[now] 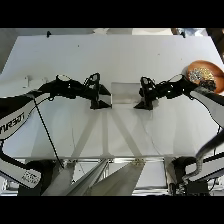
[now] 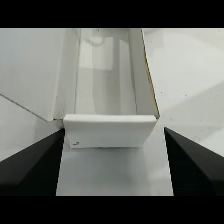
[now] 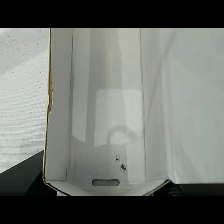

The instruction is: Fold the box and place the chain.

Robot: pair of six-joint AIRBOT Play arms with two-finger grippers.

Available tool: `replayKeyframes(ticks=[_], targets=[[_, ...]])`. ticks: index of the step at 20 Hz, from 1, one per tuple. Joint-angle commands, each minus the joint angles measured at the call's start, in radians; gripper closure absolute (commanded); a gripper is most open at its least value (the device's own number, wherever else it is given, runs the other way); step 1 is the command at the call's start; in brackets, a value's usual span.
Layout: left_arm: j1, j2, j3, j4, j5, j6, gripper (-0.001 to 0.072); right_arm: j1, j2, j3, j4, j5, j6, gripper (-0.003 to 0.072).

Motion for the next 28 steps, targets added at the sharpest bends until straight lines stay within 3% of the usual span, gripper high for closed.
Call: replayKeyframes(ticks=[1,15,20,23,28], targets=[[-0.016,-0.005,0.006,-0.005,0.006,-0.012,0.0010,0.000,0.000,0.000,0.001,0.000,0.000,0.0170],[-0.058,-0.001,0.006,-0.022,0.086,-0.049,0.0011,0.000,0.000,0.000,0.001,0.000,0.000,0.0170],[-0.029,0.006,0.006,0.086,0.025,-0.053,0.0011,0.000,0.000,0.000,0.001,0.000,0.000,0.0170],[0.006,0.012,0.006,0.090,-0.054,-0.053,0.0012,0.000,0.000,0.000,0.001,0.000,0.000,0.0170],[0.032,0.014,0.006,0.097,-0.074,-0.053,0.0012,0.000,0.000,0.000,0.001,0.000,0.000,0.0170]])
